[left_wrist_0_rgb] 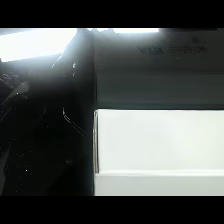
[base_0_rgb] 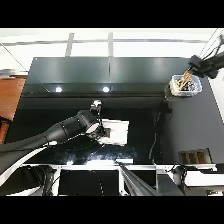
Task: Fold the box and place the chain.
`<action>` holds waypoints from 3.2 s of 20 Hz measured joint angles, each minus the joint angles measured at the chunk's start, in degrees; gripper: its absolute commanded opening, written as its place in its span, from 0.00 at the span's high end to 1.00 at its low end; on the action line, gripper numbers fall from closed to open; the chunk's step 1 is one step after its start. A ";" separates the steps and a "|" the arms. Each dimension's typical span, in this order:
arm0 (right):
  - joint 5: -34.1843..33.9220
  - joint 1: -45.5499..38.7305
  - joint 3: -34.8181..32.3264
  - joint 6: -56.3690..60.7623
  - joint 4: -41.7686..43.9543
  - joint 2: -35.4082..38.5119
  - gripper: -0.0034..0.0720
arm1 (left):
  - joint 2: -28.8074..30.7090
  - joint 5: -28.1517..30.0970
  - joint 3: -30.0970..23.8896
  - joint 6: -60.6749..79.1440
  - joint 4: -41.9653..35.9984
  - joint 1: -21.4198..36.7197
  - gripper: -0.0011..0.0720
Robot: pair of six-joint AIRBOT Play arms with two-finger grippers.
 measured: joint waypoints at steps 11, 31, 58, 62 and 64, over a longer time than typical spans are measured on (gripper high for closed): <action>4.31 0.76 0.20 -13.25 8.13 25.64 0.93 | -0.55 -0.02 0.04 0.66 0.00 0.11 0.94; 16.59 14.14 0.15 -15.96 14.67 38.82 0.93 | -0.57 0.79 0.02 0.00 -0.31 2.36 0.94; -5.53 46.27 -23.65 -15.98 34.21 34.40 0.93 | -0.57 1.51 0.02 -0.17 -0.39 2.73 0.94; -7.41 46.69 -23.69 -16.55 36.41 34.10 0.93 | -0.59 1.46 0.02 0.28 -0.42 2.73 0.94; -7.48 46.73 -23.69 -16.57 36.15 33.99 0.93 | -0.59 1.42 0.02 0.46 -0.42 2.73 0.94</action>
